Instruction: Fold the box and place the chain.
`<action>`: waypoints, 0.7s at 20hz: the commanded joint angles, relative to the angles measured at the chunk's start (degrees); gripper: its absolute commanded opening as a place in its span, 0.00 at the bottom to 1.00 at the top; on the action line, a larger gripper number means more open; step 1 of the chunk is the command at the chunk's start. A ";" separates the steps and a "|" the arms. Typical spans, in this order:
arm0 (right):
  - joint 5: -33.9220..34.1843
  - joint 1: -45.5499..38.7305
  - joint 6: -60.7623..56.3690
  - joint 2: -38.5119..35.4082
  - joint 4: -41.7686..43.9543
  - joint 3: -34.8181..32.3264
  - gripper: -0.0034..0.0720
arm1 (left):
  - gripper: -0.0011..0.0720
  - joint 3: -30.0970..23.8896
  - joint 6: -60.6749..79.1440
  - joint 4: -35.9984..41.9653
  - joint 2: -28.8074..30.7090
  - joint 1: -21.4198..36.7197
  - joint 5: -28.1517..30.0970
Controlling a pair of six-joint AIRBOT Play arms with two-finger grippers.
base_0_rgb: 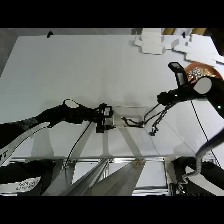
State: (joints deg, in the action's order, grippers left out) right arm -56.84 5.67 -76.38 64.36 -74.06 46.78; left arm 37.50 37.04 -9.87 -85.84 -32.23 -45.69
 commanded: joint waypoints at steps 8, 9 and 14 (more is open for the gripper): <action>2.54 0.00 -0.33 8.22 -2.27 -0.02 0.39 | 0.20 -0.02 0.00 -0.02 0.02 0.00 0.00; 2.95 0.04 -0.33 8.74 -2.38 -0.02 0.39 | 0.20 -0.02 0.00 -0.02 0.02 0.00 0.02; 6.40 0.04 -0.35 10.01 -3.30 -0.02 0.42 | 0.20 -0.02 0.00 -0.02 0.02 0.00 0.02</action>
